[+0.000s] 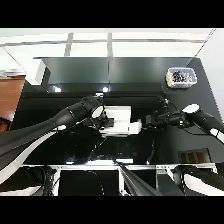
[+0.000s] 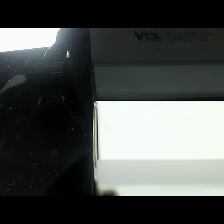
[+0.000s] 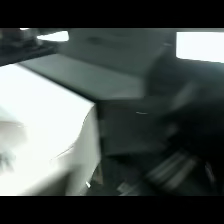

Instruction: Fold the box and place the chain.

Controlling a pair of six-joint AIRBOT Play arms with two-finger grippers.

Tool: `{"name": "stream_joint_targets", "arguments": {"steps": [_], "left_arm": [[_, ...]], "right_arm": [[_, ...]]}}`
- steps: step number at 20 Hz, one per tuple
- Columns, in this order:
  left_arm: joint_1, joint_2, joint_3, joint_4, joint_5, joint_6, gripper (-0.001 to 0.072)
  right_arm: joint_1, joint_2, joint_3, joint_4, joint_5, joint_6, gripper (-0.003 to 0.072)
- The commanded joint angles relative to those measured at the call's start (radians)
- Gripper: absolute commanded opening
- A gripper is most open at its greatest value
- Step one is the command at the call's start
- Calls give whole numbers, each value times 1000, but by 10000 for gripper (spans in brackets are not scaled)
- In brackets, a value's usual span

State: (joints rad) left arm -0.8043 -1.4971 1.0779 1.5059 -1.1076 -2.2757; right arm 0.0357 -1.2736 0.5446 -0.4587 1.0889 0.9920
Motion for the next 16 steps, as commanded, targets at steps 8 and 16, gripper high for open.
{"name": "stream_joint_targets", "arguments": {"steps": [8, 16], "left_arm": [[1, 1, 0, 0, -4, 1, 27], [1, 1, 0, 0, -1, 0, 27]], "right_arm": [[148, -7, 108, 81, 14, -9, 522], [220, -7, 188, -62, -26, 154, 391]]}}
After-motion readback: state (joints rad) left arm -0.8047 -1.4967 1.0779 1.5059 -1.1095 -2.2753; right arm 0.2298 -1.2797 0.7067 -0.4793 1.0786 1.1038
